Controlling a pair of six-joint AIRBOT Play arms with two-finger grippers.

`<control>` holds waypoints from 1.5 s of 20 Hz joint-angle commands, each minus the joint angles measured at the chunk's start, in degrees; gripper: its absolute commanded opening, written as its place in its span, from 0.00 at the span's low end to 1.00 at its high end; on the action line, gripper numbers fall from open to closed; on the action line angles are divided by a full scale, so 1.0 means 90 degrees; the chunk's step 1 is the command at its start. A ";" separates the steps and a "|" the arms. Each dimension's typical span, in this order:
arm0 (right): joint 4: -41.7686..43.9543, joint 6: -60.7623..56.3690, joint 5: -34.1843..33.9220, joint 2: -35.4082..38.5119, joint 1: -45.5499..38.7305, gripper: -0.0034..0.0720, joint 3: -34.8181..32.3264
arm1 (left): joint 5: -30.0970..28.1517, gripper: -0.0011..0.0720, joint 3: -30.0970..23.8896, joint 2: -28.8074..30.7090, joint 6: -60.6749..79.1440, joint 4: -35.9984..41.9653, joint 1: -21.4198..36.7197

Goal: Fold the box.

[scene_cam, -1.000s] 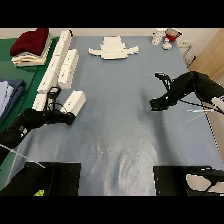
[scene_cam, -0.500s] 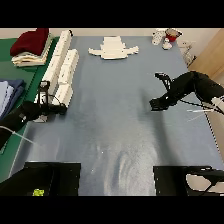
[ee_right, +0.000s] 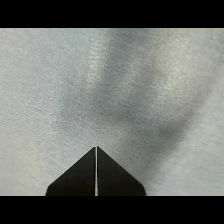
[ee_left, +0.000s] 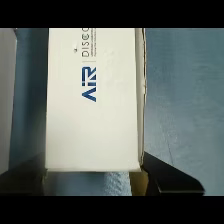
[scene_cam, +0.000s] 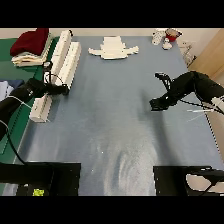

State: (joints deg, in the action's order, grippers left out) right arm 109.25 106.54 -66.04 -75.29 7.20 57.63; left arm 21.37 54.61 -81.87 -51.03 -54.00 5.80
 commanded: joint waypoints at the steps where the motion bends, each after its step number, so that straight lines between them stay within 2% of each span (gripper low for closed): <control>1: 0.0002 -0.0002 0.0002 0.0000 -0.0002 0.06 0.0005 | 0.0148 0.62 0.0646 -0.0563 -0.0010 0.0024 -0.0012; 9: 0.0002 -0.0002 0.0002 0.0000 -0.0002 0.06 0.0005 | 0.0012 0.62 0.0835 -0.1008 0.0000 -0.0015 0.0032; 21: 0.0002 -0.0002 0.0002 0.0000 -0.0002 0.06 0.0002 | 0.0010 0.62 0.0833 -0.1022 -0.0002 0.0022 0.0027; 22: 0.0002 -0.0002 0.0002 0.0000 -0.0002 0.06 0.0005 | 0.0015 0.72 0.0833 -0.1022 -0.0002 0.0022 0.0027; 23: 0.0002 -0.0002 0.0002 0.0000 -0.0002 0.06 0.0005 | 0.0024 0.97 0.0833 -0.1022 -0.0015 0.0024 0.0027; 30: 0.0000 -0.0002 0.0002 0.0000 -0.0002 0.06 0.0005 | 0.0185 0.97 0.0872 -0.0869 -0.0005 -0.0041 0.0049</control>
State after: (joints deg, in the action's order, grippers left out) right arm 109.25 106.54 -66.02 -75.26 7.20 57.63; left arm 22.00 62.17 -90.52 -51.07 -53.84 6.07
